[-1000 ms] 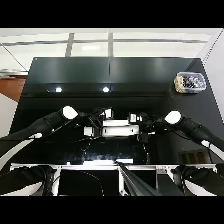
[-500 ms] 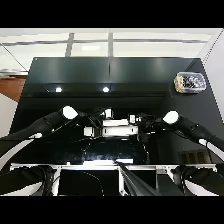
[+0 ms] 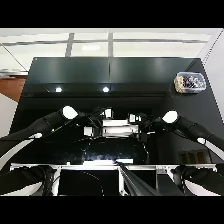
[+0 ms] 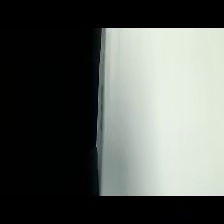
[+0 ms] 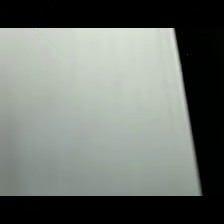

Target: Fold the box and place the chain.

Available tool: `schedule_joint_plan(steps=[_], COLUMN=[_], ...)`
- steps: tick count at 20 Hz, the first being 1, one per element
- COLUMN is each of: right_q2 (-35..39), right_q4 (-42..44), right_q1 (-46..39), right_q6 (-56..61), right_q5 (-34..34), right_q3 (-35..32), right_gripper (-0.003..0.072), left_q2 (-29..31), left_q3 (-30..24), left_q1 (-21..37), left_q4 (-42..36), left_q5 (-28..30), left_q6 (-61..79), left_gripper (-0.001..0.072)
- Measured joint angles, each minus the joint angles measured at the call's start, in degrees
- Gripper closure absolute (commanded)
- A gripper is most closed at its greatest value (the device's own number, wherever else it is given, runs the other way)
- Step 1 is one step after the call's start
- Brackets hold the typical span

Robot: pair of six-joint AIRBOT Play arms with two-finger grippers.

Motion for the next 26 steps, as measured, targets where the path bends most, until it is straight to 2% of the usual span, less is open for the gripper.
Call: schedule_joint_plan(steps=[1,3,5,6,9,13,18,23,24,26], right_q2=[0.0,0.0,0.0,0.0,0.0,0.1,0.1,0.7,0.8,1.0], right_q4=[0.0,0.0,-0.1,-0.2,-0.2,-0.4,-0.4,-2.7,-3.4,-4.9], right_q1=[0.0,0.0,0.0,0.0,0.0,0.1,0.2,1.6,2.4,4.0], right_q6=[0.6,1.8,2.9,3.4,4.6,5.2,5.3,5.4,5.8,5.8], right_q5=[0.3,1.4,1.9,2.3,3.0,2.9,-0.2,-4.4,-4.9,-6.4], right_q3=[0.0,0.0,0.0,0.0,0.0,0.0,0.0,0.0,0.0,0.0], right_gripper=[0.0312,0.0312,0.0312,0.0312,0.0312,0.0313,0.0312,0.0312,0.0312,0.0312], left_q2=[0.1,0.6,2.1,3.1,7.0,12.7,18.3,19.9,20.0,20.1], left_q3=[0.0,-0.1,0.0,-0.1,0.0,-0.1,-0.1,-0.1,-0.1,-0.1], left_q1=[0.0,0.0,0.0,0.1,1.1,4.5,9.4,10.0,9.7,9.0], left_q4=[0.0,0.8,0.5,0.5,1.0,7.8,18.4,21.8,22.0,21.1], left_q5=[0.0,0.2,0.4,0.4,0.4,-2.5,-14.3,-23.8,-24.6,-25.8], left_q6=[0.0,-0.1,-0.2,-0.4,-3.2,-12.8,-31.9,-49.3,-52.3,-56.6], left_gripper=[0.0604,0.0390,0.0088,0.0041,0.0037,0.0037,0.0038,0.0041,0.0110,0.0452])
